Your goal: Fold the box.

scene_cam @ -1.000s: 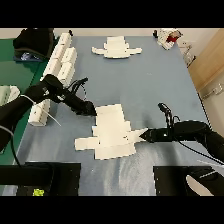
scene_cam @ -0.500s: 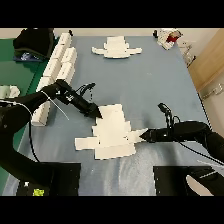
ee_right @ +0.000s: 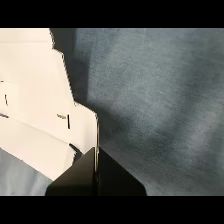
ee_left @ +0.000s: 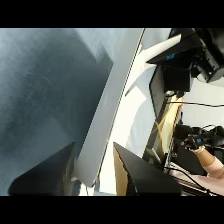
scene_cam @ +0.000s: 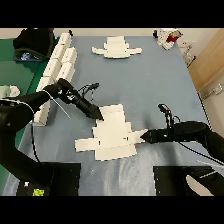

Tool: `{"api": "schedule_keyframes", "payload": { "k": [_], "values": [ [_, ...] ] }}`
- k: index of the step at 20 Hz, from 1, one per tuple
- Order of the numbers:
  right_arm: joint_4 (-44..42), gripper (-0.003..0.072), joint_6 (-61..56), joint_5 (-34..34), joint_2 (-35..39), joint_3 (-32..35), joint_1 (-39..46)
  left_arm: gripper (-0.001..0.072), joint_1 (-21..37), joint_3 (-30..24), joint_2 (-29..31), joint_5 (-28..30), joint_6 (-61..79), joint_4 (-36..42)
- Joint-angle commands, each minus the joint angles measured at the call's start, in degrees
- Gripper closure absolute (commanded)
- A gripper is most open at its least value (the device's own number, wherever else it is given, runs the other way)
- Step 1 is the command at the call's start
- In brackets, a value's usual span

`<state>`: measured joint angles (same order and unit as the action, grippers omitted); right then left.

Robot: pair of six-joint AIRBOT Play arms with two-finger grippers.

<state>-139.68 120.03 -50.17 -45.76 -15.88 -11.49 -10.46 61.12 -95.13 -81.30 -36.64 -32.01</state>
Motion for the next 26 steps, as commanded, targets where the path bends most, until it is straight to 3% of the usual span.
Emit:
{"api": "schedule_keyframes", "payload": {
  "k": [1, 2, 3, 4, 23, 25, 26],
  "values": [
    [0.3, 0.0683, -0.1, 0.0, 0.0, 0.0, 0.0, 0.037, -1.5, 0.1, 0.0, -0.2, 1.6, -0.4],
    [0.4, 0.0684, -0.1, 0.0, 0.0, 0.0, 0.0, 0.0371, -1.4, 0.1, 0.0, -0.1, 1.6, -0.4],
    [0.5, 0.0684, -0.1, 0.0, 0.0, 0.0, 0.0, 0.0518, -1.2, 0.2, 0.0, -0.2, 1.8, -0.6],
    [0.5, 0.0684, -0.1, 0.0, 0.0, 0.0, 0.0, 0.0606, -1.0, 0.3, 0.0, -0.3, 2.6, -0.9],
    [0.8, 0.0677, 0.0, 0.3, 0.0, 0.0, 0.0, 0.0608, -1.5, 0.4, 0.0, -2.6, 6.3, -0.9],
    [0.8, 0.0672, 0.0, 0.4, 0.0, 0.0, 0.0, 0.07, -2.1, 0.4, 0.0, -2.0, 7.9, 0.0],
    [0.8, 0.0672, 0.0, 0.7, 0.0, 0.0, 0.0, 0.0701, -2.5, 0.4, 0.0, -1.3, 9.4, 0.5]
  ]
}}
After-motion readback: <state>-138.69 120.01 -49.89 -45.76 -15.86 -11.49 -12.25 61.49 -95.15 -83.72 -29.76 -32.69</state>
